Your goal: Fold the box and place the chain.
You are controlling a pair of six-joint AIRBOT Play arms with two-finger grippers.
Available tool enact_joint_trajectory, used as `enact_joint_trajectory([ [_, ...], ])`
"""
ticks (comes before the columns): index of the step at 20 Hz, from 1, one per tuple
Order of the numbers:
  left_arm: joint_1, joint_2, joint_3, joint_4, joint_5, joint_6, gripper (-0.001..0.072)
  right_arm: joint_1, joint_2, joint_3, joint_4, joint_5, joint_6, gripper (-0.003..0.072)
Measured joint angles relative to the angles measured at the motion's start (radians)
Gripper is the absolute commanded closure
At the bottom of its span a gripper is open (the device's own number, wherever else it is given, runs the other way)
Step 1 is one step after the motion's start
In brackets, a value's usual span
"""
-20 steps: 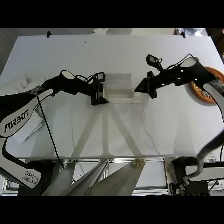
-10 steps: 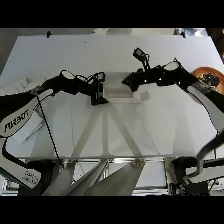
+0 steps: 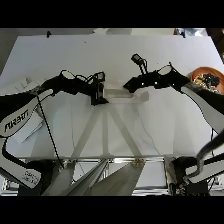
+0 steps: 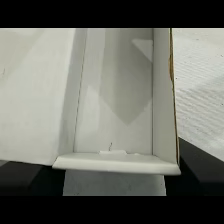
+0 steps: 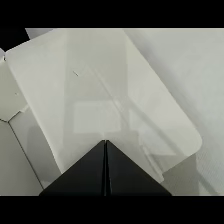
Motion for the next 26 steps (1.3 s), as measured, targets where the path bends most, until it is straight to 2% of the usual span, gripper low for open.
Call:
enact_joint_trajectory([
  [4, 0.000, 0.000, 0.000, 0.002, -0.001, 0.003, 0.0433, -0.003, 0.057, 0.012, -0.012, 0.040, -0.010, 0.0678],
  [5, 0.000, 0.000, 0.000, 0.001, -0.001, 0.003, 0.0433, -0.009, 0.085, 0.017, -0.016, 0.048, -0.024, 0.0653],
  [6, 0.000, 0.000, 0.000, 0.001, -0.001, 0.002, 0.0433, -0.018, 0.119, 0.020, -0.026, 0.051, -0.041, 0.0569],
  [8, 0.000, 0.000, 0.000, 0.001, -0.001, 0.002, 0.0433, -0.040, 0.184, 0.024, -0.081, 0.064, -0.079, 0.0531],
  [11, 0.000, 0.000, 0.000, 0.001, -0.001, 0.001, 0.0433, -0.067, 0.250, 0.026, -0.243, 0.142, -0.153, 0.0266],
  [12, 0.000, 0.000, 0.000, 0.000, -0.001, 0.001, 0.0433, -0.072, 0.260, 0.026, -0.305, 0.174, -0.187, 0.0234],
  [16, 0.000, 0.000, 0.000, 0.000, -0.001, 0.001, 0.0433, -0.082, 0.269, 0.027, -0.413, 0.261, -0.306, 0.0225],
  [26, 0.000, 0.000, 0.000, 0.000, -0.001, 0.001, 0.0433, -0.045, 0.169, 0.028, -0.442, 0.303, -0.443, 0.0206],
])
